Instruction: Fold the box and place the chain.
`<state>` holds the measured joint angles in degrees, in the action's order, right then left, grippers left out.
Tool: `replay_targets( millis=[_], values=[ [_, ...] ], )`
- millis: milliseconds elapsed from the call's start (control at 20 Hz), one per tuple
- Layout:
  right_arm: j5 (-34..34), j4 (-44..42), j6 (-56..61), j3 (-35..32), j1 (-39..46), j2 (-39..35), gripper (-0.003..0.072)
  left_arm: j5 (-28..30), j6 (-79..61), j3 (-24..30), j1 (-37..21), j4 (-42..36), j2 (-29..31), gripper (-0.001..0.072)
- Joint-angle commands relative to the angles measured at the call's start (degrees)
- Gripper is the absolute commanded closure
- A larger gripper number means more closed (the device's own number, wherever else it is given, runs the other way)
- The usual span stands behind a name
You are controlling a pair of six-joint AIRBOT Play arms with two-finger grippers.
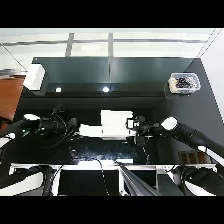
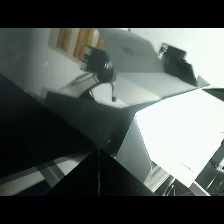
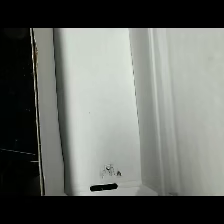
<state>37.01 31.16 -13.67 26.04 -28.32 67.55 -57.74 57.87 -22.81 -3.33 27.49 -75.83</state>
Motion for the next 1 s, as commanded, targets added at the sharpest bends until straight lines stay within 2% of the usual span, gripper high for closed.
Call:
replay_targets(
  millis=[0,200,600,950],
  values=[
    [0.00,-0.02,0.02,0.02,0.00,0.02,0.0379,0.09,-0.92,-0.13,2.05,-1.84,-0.24,0.0682],
    [0.02,-0.02,0.02,0.02,0.00,0.02,0.0379,-4.63,-2.58,-1.99,2.45,-0.66,-0.22,0.0679],
    [0.02,-0.02,0.02,0.00,0.00,0.02,0.0379,-4.35,-0.39,-6.34,4.79,2.80,-0.31,0.0680],
    [0.02,-0.02,0.00,0.00,0.00,0.02,0.0379,-4.66,2.58,-8.48,7.98,10.62,-1.20,0.0680]
  ],
)
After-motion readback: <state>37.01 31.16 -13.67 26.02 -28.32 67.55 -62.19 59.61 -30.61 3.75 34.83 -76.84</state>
